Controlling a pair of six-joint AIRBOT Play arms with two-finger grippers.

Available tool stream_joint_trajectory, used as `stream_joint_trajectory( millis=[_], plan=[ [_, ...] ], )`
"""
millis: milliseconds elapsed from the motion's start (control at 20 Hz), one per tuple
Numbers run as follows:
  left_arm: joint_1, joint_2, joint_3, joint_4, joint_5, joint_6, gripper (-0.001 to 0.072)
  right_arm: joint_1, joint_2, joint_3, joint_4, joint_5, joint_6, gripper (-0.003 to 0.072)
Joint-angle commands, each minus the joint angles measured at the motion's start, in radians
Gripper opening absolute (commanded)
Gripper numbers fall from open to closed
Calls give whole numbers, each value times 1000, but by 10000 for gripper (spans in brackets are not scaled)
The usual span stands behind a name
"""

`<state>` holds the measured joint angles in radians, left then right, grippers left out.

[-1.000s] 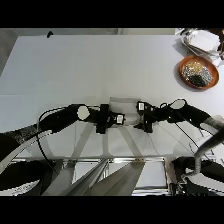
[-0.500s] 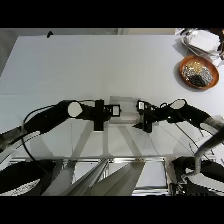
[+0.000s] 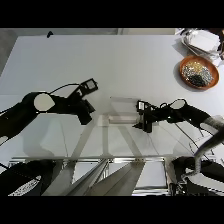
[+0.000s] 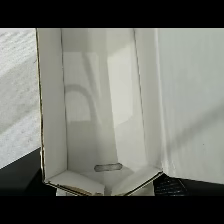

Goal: Fold the box and place the chain.

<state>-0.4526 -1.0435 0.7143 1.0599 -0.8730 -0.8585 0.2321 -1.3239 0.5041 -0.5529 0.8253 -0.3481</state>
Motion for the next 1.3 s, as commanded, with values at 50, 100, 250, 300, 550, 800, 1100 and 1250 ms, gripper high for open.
stream_joint_trajectory(
  millis=[50,100,250,300,550,800,1100,1250],
  plan=[
    [78,1,-72,74,-30,-409,3,0,0,1,0,1,0,404],
    [77,-16,-85,72,-29,-438,3,0,0,1,0,1,0,404],
    [63,-106,-92,-7,-19,-448,2,0,0,1,0,2,0,404],
    [56,-142,-92,-39,-5,-448,2,0,0,1,0,2,0,404],
    [-12,-223,-92,-88,70,-440,3,0,0,1,0,2,0,404],
    [-65,-238,-92,-121,120,-440,4,0,0,1,0,1,0,404],
    [-74,-230,-92,-175,132,-398,8,0,0,1,0,1,0,404],
    [-73,-206,-92,-196,138,-393,8,0,0,1,0,2,0,404]
  ],
)
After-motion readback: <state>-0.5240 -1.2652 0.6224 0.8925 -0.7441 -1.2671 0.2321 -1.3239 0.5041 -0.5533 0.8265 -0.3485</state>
